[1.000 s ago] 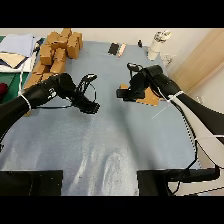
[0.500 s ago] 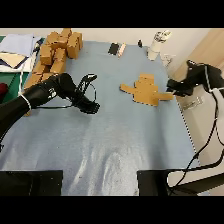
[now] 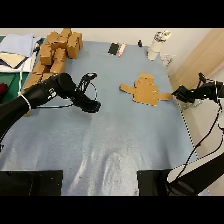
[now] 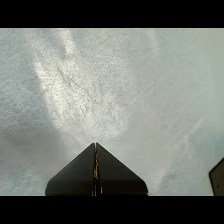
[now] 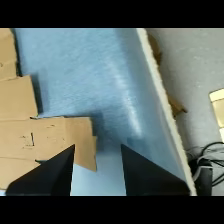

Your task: Fold the box.

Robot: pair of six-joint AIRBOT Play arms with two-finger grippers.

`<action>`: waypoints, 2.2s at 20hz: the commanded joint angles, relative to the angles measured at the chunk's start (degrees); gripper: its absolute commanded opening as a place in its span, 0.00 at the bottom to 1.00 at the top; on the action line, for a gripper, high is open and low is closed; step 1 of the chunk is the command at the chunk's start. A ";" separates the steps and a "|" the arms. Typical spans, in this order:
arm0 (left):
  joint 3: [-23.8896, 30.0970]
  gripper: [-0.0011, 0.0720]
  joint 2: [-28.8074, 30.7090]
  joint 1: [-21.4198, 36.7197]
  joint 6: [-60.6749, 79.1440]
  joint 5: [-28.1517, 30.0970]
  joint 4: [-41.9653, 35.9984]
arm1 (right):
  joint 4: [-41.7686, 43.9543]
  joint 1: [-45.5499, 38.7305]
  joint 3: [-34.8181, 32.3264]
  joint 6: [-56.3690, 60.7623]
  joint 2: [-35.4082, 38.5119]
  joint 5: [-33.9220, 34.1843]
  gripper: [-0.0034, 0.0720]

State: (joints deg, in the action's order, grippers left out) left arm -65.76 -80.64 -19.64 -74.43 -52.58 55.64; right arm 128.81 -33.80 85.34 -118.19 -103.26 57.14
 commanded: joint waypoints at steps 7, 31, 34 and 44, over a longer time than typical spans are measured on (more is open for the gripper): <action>-0.02 0.03 -0.02 0.07 0.02 -2.78 -6.84 | 3.50 7.58 4.98 -5.35 -5.11 7.48 0.40; -4.76 0.03 -0.02 4.50 9.62 -25.44 -8.94 | -0.13 36.85 -54.18 12.41 44.15 -4.35 0.50; -4.79 0.03 -0.02 4.50 9.86 -26.58 -8.94 | -3.98 34.77 -48.94 11.93 40.46 -1.73 0.50; -4.79 0.55 -0.02 5.05 8.39 -24.96 -9.46 | -1.77 34.27 -37.53 3.32 24.70 12.94 0.25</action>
State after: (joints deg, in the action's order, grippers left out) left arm -70.52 -80.64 -14.98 -65.17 -78.35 46.24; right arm 126.56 0.49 46.59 -112.73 -75.77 65.93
